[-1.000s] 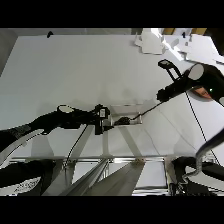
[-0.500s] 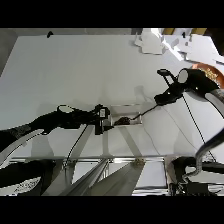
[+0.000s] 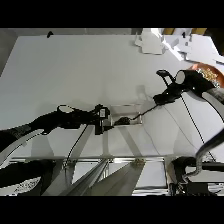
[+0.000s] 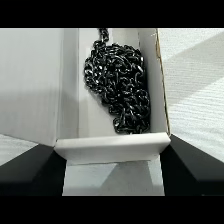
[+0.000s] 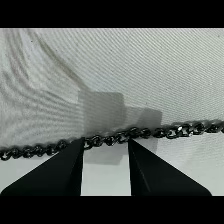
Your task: Fold the box and place the chain.
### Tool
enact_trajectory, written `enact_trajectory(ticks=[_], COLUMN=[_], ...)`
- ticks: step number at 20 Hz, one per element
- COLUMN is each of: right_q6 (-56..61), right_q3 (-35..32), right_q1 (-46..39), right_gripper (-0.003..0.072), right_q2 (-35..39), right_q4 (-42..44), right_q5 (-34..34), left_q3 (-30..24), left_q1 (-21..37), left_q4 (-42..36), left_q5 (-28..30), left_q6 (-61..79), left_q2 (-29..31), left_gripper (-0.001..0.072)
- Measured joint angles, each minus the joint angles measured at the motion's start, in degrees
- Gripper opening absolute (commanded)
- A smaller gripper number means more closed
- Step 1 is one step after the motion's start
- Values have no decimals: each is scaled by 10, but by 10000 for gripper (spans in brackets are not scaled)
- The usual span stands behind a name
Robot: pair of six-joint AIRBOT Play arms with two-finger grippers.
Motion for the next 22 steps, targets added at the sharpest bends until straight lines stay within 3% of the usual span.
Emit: enact_trajectory(ticks=[1,2,9,16,22], right_q6=[0,0,-16,-21,-27], right_q3=[0,0,-1,-1,-2], right_q1=[0,0,2,54,128], right_gripper=[41,18,17,17,17], right_q2=[-2,-5,39,209,308], right_q4=[-1,-4,10,24,125], right_q5=[1,3,44,132,166], left_q3=[0,0,0,0,0], left_q1=[0,0,0,0,0], left_q4=[0,0,0,0,0], left_q5=[0,0,0,0,-1], left_q6=[0,0,0,0,0], left_q2=[0,0,0,0,0], left_gripper=[29,29,29,29,29])
